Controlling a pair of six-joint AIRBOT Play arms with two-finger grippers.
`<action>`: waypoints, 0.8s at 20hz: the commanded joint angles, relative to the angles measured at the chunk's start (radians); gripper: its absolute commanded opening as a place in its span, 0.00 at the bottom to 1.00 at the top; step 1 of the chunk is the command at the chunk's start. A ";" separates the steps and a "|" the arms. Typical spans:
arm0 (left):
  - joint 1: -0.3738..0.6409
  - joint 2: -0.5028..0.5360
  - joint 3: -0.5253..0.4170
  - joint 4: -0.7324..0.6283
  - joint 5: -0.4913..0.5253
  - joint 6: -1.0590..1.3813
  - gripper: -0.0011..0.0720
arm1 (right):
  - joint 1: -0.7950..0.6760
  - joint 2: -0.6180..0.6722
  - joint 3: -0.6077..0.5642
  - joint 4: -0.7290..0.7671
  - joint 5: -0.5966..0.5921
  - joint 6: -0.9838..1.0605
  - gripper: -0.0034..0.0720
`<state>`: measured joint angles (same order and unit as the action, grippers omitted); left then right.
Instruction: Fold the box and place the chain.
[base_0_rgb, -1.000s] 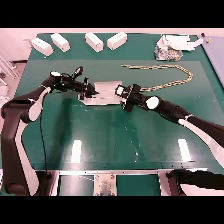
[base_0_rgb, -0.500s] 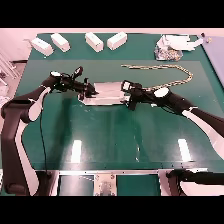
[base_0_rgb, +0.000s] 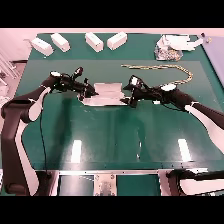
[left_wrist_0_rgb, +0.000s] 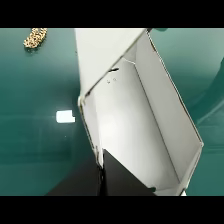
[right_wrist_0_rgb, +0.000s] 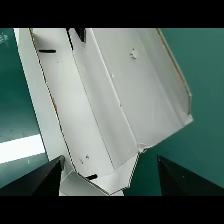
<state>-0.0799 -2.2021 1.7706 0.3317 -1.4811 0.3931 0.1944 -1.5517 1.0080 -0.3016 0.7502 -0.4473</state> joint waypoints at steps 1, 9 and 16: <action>0.000 0.000 0.000 -0.002 -0.004 0.000 0.04 | -0.037 -0.032 0.035 0.037 0.088 -0.024 0.95; 0.000 0.000 0.000 -0.002 -0.003 0.000 0.04 | -0.061 -0.115 0.088 0.036 0.220 -0.021 0.95; 0.000 0.000 0.000 -0.002 -0.002 0.001 0.04 | -0.061 -0.169 0.148 0.001 0.235 -0.013 0.95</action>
<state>-0.0795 -2.2024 1.7706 0.3294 -1.4837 0.3935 0.1333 -1.6989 1.1255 -0.2794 0.9737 -0.4713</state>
